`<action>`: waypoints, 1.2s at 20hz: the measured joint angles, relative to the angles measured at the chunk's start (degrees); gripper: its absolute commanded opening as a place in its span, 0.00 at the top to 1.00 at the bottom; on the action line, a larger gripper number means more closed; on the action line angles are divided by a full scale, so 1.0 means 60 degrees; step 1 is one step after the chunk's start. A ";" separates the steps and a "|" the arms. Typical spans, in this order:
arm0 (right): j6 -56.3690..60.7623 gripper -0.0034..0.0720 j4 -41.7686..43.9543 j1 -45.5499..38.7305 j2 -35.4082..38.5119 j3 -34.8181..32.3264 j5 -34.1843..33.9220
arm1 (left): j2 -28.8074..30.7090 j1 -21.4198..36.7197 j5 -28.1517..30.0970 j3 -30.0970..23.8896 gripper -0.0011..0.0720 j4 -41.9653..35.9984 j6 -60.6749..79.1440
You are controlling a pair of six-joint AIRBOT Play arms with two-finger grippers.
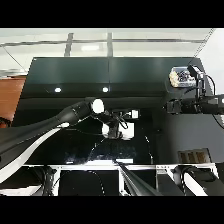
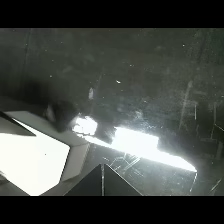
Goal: Fold the box and place the chain.
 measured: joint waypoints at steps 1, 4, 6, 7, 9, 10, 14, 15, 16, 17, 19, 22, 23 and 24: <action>0.0000 0.94 0.0000 0.0000 0.0000 0.0000 0.0000 | -0.0040 -0.0047 0.0076 0.0000 0.03 0.0000 0.0000; 0.0007 0.94 0.0000 0.0000 0.0000 0.0000 0.0000 | -0.0113 -0.0153 0.0430 0.0000 0.35 -0.0102 -0.0015; 0.0018 0.94 0.0000 0.0000 0.0000 0.0000 0.0004 | -0.0131 -0.0178 0.0546 0.0000 0.49 -0.0175 -0.0022; 0.0040 0.94 0.0000 0.0000 0.0000 0.0000 0.0000 | -0.0131 -0.0193 0.0583 0.0000 0.50 -0.0193 -0.0029; 0.0040 0.94 0.0000 0.0000 0.0000 0.0000 0.0004 | -0.0117 -0.0204 0.0634 0.0000 0.53 -0.0222 -0.0029; 0.0040 0.94 0.0000 0.0000 0.0000 0.0000 0.0004 | -0.0062 -0.0200 0.0627 -0.0004 0.59 -0.0189 -0.0073; 0.0040 0.94 0.0000 0.0000 0.0000 0.0000 0.0007 | 0.0455 0.0033 0.0525 -0.0004 0.59 0.0721 -0.1133; 0.0040 0.94 0.0000 0.0000 0.0000 0.0000 0.0007 | 0.0634 0.0219 0.0448 -0.0004 0.59 0.1093 -0.1563; 0.0040 0.94 0.0000 0.0000 0.0000 0.0000 0.0004 | 0.0863 0.0495 0.0295 -0.0004 0.59 0.1504 -0.2062; 0.0040 0.94 0.0000 0.0000 0.0000 0.0000 0.0007 | 0.1086 0.0871 0.0106 -0.0004 0.59 0.1909 -0.2663; 0.0036 0.94 0.0000 0.0000 0.0000 0.0000 0.0004 | 0.1504 0.1894 -0.0273 -0.0004 0.59 0.2991 -0.4003; 0.0040 0.94 0.0004 0.0000 0.0000 0.0000 0.0000 | 0.1934 0.4153 -0.0863 0.0084 0.59 0.4273 -0.5686; 0.0040 0.94 0.0007 0.0000 0.0000 0.0000 -0.0007 | 0.1982 0.5020 -0.0965 0.0171 0.59 0.4532 -0.6047; 0.0036 0.94 0.0033 0.0000 0.0000 0.0000 -0.0018 | 0.1971 0.6003 -0.1071 0.0313 0.59 0.4761 -0.6346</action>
